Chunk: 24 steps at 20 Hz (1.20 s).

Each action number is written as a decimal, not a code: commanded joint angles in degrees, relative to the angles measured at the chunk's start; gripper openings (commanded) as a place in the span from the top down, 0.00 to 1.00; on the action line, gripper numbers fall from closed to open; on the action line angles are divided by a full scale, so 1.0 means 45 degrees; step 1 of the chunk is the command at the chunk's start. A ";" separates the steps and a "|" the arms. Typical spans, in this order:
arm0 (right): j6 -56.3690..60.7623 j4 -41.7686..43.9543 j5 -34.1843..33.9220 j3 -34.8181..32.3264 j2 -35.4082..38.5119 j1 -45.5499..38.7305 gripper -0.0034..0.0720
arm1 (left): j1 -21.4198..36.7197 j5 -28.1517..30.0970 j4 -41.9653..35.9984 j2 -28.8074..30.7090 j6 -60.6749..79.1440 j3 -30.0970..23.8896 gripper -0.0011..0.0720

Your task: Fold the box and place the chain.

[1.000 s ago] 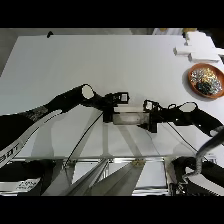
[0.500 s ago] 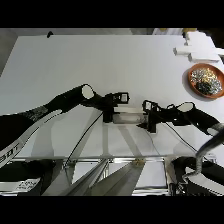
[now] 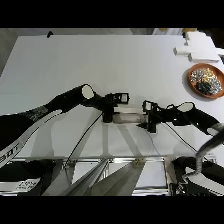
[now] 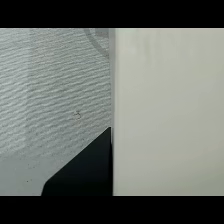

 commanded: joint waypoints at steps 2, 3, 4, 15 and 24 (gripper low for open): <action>-0.0019 -0.0015 0.0015 -0.0005 -0.0010 0.0000 0.54 | 0.0000 0.0010 0.0000 0.0000 0.0000 0.0005 0.97; -0.0019 -0.0010 0.0015 -0.0005 -0.0010 0.0000 0.54 | 0.0000 0.0010 0.0000 0.0000 0.0000 0.0005 0.97; -0.0019 -0.0010 0.0015 -0.0005 -0.0010 0.0000 0.54 | 0.0000 0.0010 0.0000 0.0000 0.0000 0.0005 0.97; -0.0019 -0.0010 0.0015 -0.0005 -0.0010 0.0000 0.54 | 0.0000 0.0010 0.0000 0.0000 0.0000 0.0005 0.97; -0.0019 -0.0010 0.0015 -0.0005 -0.0010 0.0000 0.54 | 0.0053 -0.0223 0.0092 0.0952 -0.0670 0.0005 0.35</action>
